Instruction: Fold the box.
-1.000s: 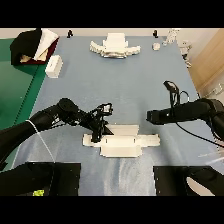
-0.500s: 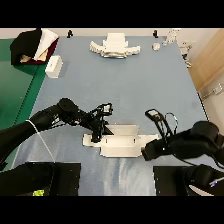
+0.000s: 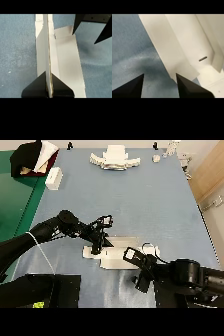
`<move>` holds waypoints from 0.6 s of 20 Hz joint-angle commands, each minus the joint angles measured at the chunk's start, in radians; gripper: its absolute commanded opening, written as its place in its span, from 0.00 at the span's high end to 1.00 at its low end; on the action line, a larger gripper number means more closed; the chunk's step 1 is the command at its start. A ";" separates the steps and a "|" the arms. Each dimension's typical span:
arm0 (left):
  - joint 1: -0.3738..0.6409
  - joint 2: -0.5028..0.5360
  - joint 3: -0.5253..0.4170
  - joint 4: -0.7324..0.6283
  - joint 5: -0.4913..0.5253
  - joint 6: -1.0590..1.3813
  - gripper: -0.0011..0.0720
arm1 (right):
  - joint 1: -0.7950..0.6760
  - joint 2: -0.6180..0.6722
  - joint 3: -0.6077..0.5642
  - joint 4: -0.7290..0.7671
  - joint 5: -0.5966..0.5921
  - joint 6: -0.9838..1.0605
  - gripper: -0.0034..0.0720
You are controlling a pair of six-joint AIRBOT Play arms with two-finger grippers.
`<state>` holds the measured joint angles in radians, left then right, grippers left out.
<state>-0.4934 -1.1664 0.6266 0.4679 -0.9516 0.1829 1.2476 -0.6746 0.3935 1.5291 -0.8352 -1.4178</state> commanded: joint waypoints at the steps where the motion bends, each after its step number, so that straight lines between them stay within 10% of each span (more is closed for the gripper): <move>1: 0.000 0.001 0.001 0.000 0.002 0.000 0.97 | 0.023 -0.122 -0.003 -0.159 0.093 -0.006 0.16; 12: 0.000 0.001 0.001 0.000 0.000 0.000 0.97 | 0.024 -0.178 0.145 -0.426 -0.102 0.390 0.17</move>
<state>-0.4931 -1.1660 0.6266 0.4675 -0.9512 0.1833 1.2701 -0.8501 0.5011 1.1412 -0.8593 -1.1053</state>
